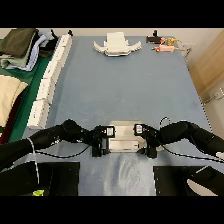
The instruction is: Fold the box.
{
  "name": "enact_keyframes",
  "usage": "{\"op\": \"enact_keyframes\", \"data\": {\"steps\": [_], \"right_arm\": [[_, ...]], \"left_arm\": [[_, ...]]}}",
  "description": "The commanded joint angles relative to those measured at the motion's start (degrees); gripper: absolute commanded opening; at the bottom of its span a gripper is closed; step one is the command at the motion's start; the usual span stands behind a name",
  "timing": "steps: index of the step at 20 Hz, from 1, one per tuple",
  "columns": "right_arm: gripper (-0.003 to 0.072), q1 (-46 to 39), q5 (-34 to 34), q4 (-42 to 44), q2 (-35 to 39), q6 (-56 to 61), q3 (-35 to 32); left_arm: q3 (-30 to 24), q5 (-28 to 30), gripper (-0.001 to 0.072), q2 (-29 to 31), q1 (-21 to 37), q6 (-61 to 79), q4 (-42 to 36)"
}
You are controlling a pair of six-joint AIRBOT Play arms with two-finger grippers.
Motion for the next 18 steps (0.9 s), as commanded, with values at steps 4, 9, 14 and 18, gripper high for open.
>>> {"op": "enact_keyframes", "data": {"steps": [4,9,14,18], "right_arm": [[0.0537,0.00,0.00,-0.04,0.02,0.00,0.04],[0.0537,0.00,0.00,-0.04,0.02,0.00,0.04],[0.0537,0.00,0.00,-0.04,0.02,0.00,0.04],[0.0537,0.00,0.00,-0.04,0.02,0.00,0.04]], "left_arm": [[0.11,0.42,0.0701,-0.50,-0.07,-0.33,-0.68],[0.11,0.46,0.0700,-0.50,-0.09,-0.31,-0.68],[0.09,3.61,0.0700,-0.59,-3.10,-0.31,-0.92],[0.11,3.61,0.0700,-0.63,-3.17,-0.28,-0.90]]}}
